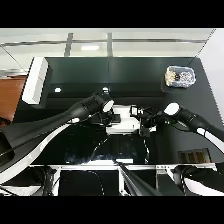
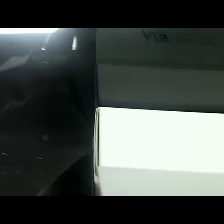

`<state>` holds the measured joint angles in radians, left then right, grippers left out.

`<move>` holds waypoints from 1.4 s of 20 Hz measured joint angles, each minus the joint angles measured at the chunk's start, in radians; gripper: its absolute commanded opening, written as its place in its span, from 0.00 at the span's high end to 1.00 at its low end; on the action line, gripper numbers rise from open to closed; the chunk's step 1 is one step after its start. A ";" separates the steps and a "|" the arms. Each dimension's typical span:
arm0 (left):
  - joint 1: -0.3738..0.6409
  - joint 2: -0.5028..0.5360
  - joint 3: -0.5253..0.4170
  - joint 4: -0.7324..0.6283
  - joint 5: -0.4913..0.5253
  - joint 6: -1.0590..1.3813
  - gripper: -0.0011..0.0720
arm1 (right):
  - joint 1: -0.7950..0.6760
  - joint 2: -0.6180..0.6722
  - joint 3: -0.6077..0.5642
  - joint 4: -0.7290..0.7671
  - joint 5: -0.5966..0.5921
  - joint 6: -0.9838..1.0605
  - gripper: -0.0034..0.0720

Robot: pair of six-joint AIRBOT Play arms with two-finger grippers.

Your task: Fold the box and place the chain.

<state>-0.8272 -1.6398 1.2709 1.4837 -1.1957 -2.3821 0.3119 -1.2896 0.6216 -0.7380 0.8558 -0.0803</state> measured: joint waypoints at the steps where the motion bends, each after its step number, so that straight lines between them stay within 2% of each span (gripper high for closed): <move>1: 0.000 0.000 0.004 -0.008 0.000 0.000 0.95 | 0.000 0.017 0.000 -0.032 0.008 0.013 0.01; 9: 0.003 0.000 0.013 0.011 -0.014 0.000 0.95 | 0.000 0.103 0.002 -0.124 0.025 0.044 0.02; 10: 0.003 0.000 0.013 0.011 -0.014 0.001 0.95 | 0.000 0.105 0.002 -0.124 0.021 0.044 0.20; 12: 0.003 0.000 0.013 0.013 -0.017 0.001 0.95 | 0.000 0.109 0.002 -0.117 0.005 0.038 0.24; 13: 0.003 0.000 0.013 0.015 -0.016 0.002 0.95 | 0.000 0.109 0.002 -0.111 -0.007 0.030 0.47; 14: 0.003 0.000 0.013 0.015 -0.017 0.002 0.95 | 0.000 0.111 0.002 -0.104 -0.016 0.024 0.64; 19: 0.003 0.000 0.013 0.019 -0.017 0.004 0.95 | 0.005 0.110 0.002 -0.036 -0.040 0.006 0.64; 27: 0.004 0.000 0.013 0.020 -0.013 0.001 0.95 | 0.008 0.051 0.002 0.218 -0.058 0.003 0.64; 28: 0.005 0.000 0.013 0.019 -0.013 0.001 0.95 | 0.008 0.048 0.002 0.231 -0.058 0.003 0.43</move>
<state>-0.8227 -1.6398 1.2835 1.5032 -1.2091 -2.3810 0.3195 -1.2419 0.6235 -0.5072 0.7982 -0.0769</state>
